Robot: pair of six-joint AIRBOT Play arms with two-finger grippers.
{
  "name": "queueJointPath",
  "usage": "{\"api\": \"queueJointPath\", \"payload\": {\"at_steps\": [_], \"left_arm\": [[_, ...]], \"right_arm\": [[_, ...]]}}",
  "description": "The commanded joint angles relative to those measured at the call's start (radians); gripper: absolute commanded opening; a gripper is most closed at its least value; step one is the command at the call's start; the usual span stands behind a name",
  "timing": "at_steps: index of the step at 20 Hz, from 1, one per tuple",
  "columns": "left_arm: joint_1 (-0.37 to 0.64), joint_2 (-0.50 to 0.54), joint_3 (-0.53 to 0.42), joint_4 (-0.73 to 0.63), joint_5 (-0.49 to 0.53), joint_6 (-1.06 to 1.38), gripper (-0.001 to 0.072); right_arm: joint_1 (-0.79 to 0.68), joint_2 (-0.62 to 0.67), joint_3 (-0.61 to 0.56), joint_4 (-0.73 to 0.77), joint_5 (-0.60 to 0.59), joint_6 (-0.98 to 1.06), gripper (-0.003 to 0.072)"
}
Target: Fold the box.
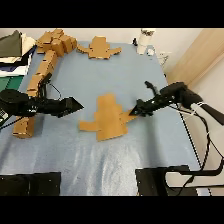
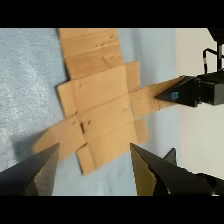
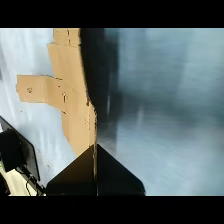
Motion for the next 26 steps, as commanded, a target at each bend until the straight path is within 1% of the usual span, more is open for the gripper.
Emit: {"api": "queueJointPath", "payload": {"at_steps": [1, 3, 5, 7, 9, 12, 15, 17, 20, 24, 26], "left_arm": [[0.04, 0.0, 0.013, 0.017, -0.057, 0.019, 0.0689], [0.095, -0.001, 0.011, 0.018, -0.103, 0.02, 0.0689], [0.137, -0.003, -0.007, 0.018, -0.123, 0.02, 0.0689], [0.15, -0.022, -0.027, 0.018, -0.127, 0.03, 0.0689], [0.148, -0.063, -0.036, 0.016, -0.135, 0.054, 0.0689], [0.148, -0.127, -0.035, 0.005, -0.141, 0.119, 0.0689], [0.148, -0.163, -0.035, -0.007, -0.133, 0.179, 0.0689], [0.148, -0.181, -0.037, -0.042, -0.135, 0.224, 0.0689], [0.145, -0.219, -0.037, -0.048, -0.152, 0.241, 0.0689], [0.077, -0.285, -0.037, -0.068, -0.153, 0.277, 0.0689], [0.023, -0.33, -0.036, -0.15, -0.144, 0.346, 0.0689]], "right_arm": [[0.137, 0.072, -0.097, 0.034, 0.101, 0.08, 0.0002], [0.162, 0.139, -0.186, 0.032, 0.156, 0.101, 0.0001], [0.168, 0.204, -0.281, 0.027, 0.225, 0.097, 0.0001], [0.171, 0.265, -0.359, 0.026, 0.297, 0.049, 0.0002], [0.204, 0.322, -0.402, 0.01, 0.349, -0.006, 0.0001], [0.293, 0.383, -0.417, -0.057, 0.413, -0.034, 0.0001], [0.391, 0.412, -0.418, -0.122, 0.465, -0.034, 0.0001], [0.444, 0.432, -0.418, -0.134, 0.501, -0.035, 0.0001], [0.494, 0.452, -0.418, -0.136, 0.553, -0.032, 0.0002], [0.498, 0.449, -0.418, -0.14, 0.555, -0.032, 0.0002], [0.498, 0.449, -0.418, -0.14, 0.555, -0.032, 0.0002]]}}
